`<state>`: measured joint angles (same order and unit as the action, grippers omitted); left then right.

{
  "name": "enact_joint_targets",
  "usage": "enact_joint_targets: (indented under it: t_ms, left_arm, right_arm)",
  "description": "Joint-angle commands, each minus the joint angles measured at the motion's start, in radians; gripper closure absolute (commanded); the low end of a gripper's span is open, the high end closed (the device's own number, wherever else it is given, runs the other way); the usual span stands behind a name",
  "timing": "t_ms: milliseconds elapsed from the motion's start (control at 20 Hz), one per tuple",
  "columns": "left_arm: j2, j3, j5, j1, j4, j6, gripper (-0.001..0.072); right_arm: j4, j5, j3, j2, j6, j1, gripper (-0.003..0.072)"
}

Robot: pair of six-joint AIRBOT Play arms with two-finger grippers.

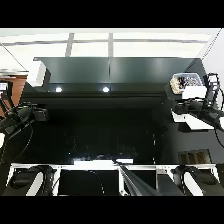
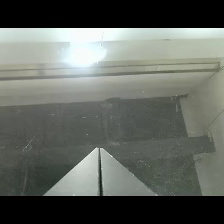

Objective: Fold the box and place the chain.

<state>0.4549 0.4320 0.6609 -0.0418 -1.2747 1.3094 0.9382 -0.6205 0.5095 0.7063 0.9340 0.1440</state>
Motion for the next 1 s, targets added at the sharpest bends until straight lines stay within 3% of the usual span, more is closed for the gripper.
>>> enact_joint_targets:
  t_ms: [0, 150, 300, 550, 600, 650, 700, 800, 950]
  left_arm:
    - [0.0, 0.0, 0.0, 0.0, 0.0, 0.0, 0.0683]
    - [0.0, 0.0, -0.006, 0.0, 0.002, 0.0, 0.0682]
    - [0.0, 0.0, -0.028, 0.0, 0.011, 0.001, 0.0682]
    - [0.021, 0.0, -0.131, 0.001, 0.011, 0.001, 0.0661]
    - [0.034, 0.0, -0.141, 0.002, 0.012, 0.001, 0.049]
    - [0.051, 0.0, -0.146, 0.003, 0.021, 0.002, 0.0149]
    - [0.069, 0.0, -0.153, 0.003, 0.041, 0.005, 0.0001]
    - [0.106, 0.0, -0.152, 0.004, 0.087, 0.005, 0.0001]
    - [0.149, 0.0, -0.152, 0.004, 0.124, 0.005, 0.0]
  right_arm:
    - [0.0, 0.0, 0.0, 0.0, 0.0, -0.001, 0.0671]
    - [-0.031, 0.039, 0.0, 0.0, 0.0, -0.001, 0.0671]
    - [-0.154, 0.117, 0.0, 0.0, 0.0, -0.001, 0.0671]
    - [-0.274, 0.346, -0.001, 0.008, 0.001, -0.001, 0.0668]
    - [-0.272, 0.391, -0.001, 0.016, 0.0, -0.001, 0.0551]
    - [-0.273, 0.409, 0.0, 0.032, 0.0, -0.001, 0.0143]
    - [-0.268, 0.391, 0.0, 0.047, -0.001, -0.001, -0.0032]
    - [-0.194, 0.324, 0.0, 0.091, 0.0, 0.0, -0.0034]
    - [-0.04, 0.365, 0.065, 0.19, 0.099, 0.137, -0.0034]
